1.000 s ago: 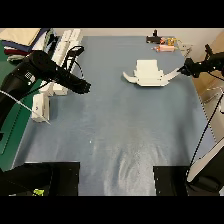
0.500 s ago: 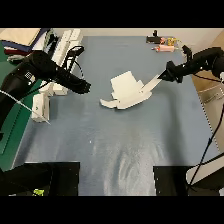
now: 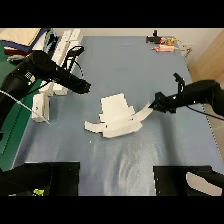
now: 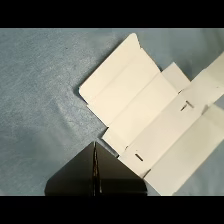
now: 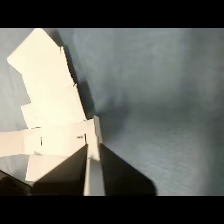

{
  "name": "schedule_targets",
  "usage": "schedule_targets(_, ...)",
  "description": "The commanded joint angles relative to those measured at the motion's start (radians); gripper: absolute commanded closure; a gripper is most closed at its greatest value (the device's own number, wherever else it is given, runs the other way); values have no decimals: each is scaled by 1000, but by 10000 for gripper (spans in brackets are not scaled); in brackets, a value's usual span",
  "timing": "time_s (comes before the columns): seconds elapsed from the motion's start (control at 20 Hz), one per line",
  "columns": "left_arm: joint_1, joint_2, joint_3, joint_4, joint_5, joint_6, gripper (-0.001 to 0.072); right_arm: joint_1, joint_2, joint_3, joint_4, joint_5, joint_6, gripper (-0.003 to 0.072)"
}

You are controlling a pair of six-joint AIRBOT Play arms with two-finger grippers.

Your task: Fold the box.

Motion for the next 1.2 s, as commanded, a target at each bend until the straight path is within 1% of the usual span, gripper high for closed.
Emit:
schedule_targets(0.0, 0, 0, 0, 0, 0, 1, 696, 29, 74, -140, -55, 12, 45, 295)
schedule_targets(0.1, 1, 0, 0, 0, 0, 0, 696, 23, 49, -125, -106, 0, 45, 296)
schedule_targets(0.2, 1, 0, 0, 0, 0, 0, 696, 13, 11, -80, -148, -23, 39, 297)
schedule_targets(0.4, 1, 0, 0, 0, 0, 0, 695, 12, -118, 53, -159, -142, -61, 299)
schedule_targets(0.55, 0, 0, 1, 0, 0, 0, 696, 12, -238, 112, -64, -218, -190, 304)
schedule_targets(0.6, 1, 0, 0, 0, 0, 0, 695, 12, -271, 124, -31, -233, -221, 321)
schedule_targets(0.7, 1, 0, 0, 0, 0, 0, 696, 13, -330, 142, 16, -266, -257, 328)
schedule_targets(0.75, 0, 0, 0, 0, 0, 0, 696, 14, -352, 146, 24, -289, -269, 407)
schedule_targets(0.85, 1, 0, 0, 0, 0, 0, 696, 31, -377, 148, 21, -318, -293, 445)
schedule_targets(0.9, 0, 0, 0, 0, 0, 0, 696, 42, -378, 148, 21, -318, -307, 560)
schedule_targets(1.0, 0, 0, 0, 0, 0, 0, 696, 62, -377, 149, 24, -304, -317, 647)
schedule_targets(1.05, 0, 0, 0, 0, 0, 0, 696, 68, -377, 149, 24, -298, -323, 684)
schedule_targets(1.15, 0, 0, 0, 0, 1, 0, 696, 69, -375, 148, 24, -295, -322, 684)
